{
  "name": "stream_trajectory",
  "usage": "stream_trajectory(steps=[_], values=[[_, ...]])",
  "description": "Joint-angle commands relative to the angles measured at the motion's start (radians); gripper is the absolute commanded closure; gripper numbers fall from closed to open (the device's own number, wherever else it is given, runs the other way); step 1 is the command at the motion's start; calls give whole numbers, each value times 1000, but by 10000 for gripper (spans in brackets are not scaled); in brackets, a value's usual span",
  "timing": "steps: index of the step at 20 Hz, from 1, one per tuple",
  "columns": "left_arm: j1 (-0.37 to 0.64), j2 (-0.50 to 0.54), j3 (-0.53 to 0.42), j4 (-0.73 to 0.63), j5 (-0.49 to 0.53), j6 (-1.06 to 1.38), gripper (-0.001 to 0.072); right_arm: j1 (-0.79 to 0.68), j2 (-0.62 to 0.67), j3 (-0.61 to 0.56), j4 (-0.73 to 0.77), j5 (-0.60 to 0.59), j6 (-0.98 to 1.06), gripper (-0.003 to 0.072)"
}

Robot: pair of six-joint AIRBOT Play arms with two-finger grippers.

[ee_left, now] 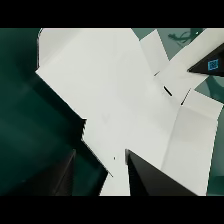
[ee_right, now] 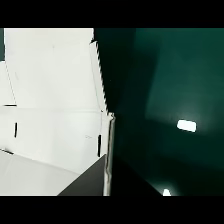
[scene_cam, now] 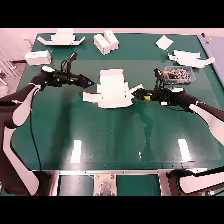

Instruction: Fold the box and place the chain.

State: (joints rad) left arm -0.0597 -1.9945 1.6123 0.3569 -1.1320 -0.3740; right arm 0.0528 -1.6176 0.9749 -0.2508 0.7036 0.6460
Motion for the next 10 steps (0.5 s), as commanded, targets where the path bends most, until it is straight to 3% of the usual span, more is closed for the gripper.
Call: stream_trajectory(steps=[1, 10], values=[[-21, -35, 24, 4, -10, -14, 311, 0, 0, 0, 0, 0, 0, 680], [-72, -87, 72, -19, 74, -3, 311, 1, 0, 0, 0, 31, 8, 680]])
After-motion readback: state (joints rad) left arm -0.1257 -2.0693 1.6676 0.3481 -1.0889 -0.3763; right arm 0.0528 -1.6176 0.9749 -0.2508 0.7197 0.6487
